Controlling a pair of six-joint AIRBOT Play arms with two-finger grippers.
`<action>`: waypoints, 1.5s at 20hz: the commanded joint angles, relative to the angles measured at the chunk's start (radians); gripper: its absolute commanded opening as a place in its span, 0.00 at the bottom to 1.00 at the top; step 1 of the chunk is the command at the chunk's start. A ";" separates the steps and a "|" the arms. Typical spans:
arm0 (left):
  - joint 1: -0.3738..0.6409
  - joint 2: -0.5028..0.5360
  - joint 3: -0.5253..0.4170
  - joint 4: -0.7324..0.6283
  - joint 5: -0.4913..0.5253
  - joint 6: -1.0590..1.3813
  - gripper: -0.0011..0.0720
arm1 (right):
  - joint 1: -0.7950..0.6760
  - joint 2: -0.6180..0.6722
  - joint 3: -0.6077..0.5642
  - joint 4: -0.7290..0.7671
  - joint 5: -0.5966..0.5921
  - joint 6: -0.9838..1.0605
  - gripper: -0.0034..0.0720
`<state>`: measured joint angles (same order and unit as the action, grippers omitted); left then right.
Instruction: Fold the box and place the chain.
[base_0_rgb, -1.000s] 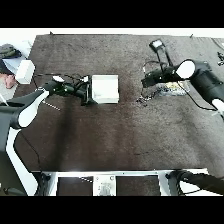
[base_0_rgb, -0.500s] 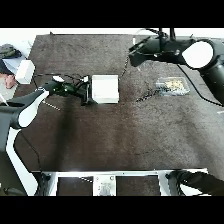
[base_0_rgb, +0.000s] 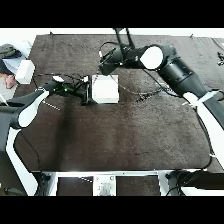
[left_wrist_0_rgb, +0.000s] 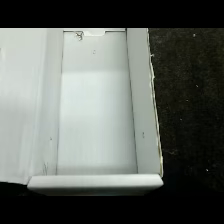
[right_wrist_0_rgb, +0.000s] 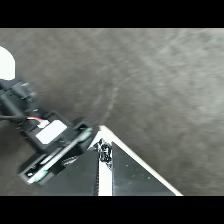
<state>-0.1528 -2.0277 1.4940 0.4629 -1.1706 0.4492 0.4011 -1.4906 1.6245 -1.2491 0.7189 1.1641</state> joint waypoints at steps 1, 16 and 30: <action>0.000 0.001 0.001 0.000 0.000 0.000 0.29 | 0.023 -0.060 0.006 0.024 0.033 -0.002 0.01; 0.000 0.001 0.001 0.000 0.000 0.000 0.29 | -0.211 -0.112 -0.019 -0.120 0.385 0.025 0.34; 0.000 0.001 0.001 0.000 0.000 0.000 0.29 | -0.338 -0.320 -0.097 -0.061 0.385 -0.476 0.34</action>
<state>-0.1528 -2.0277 1.4940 0.4622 -1.1709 0.4492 0.0666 -1.7790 1.5276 -1.3483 1.1007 0.7937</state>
